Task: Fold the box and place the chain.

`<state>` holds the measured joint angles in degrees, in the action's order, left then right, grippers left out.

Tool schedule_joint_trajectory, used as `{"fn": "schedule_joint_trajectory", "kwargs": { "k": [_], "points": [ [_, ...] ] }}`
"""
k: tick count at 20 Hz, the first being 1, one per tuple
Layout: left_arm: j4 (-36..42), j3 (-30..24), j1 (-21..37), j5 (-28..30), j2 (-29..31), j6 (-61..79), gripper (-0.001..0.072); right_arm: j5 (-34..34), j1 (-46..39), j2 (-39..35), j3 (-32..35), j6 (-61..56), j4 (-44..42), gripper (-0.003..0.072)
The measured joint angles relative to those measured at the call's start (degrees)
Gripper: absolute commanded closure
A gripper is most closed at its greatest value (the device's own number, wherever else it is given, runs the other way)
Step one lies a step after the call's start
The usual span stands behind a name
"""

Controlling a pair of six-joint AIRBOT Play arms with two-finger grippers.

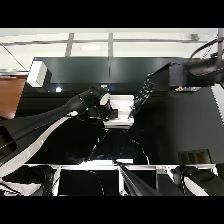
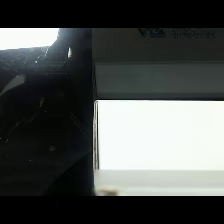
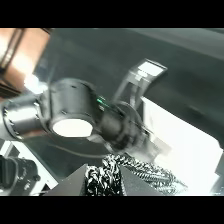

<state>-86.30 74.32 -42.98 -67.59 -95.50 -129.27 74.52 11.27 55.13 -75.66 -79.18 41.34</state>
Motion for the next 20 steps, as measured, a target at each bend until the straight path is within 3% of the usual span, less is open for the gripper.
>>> {"fn": "schedule_joint_trajectory", "kwargs": {
  "k": [9,14,15,16,20],
  "points": [
    [0.0,0.0,0.0,0.1,0.0,0.0,0.0682,-15.5,8.4,3.1,15.5,-4.3,4.7,0.0674],
    [0.0,0.0,0.0,0.2,0.0,0.0,0.0682,-20.5,11.4,9.4,19.3,-4.7,3.9,0.0672],
    [0.0,0.0,0.0,0.2,0.0,0.0,0.0682,-20.9,11.7,10.4,19.6,-4.8,3.9,0.0631],
    [0.0,0.0,0.0,0.2,0.0,0.0,0.0682,-21.1,11.9,11.2,19.7,-4.9,3.9,0.0438],
    [0.0,0.0,0.0,0.3,0.0,0.0,0.0682,-20.0,10.5,11.7,20.1,-4.9,4.3,0.0414]
  ]
}}
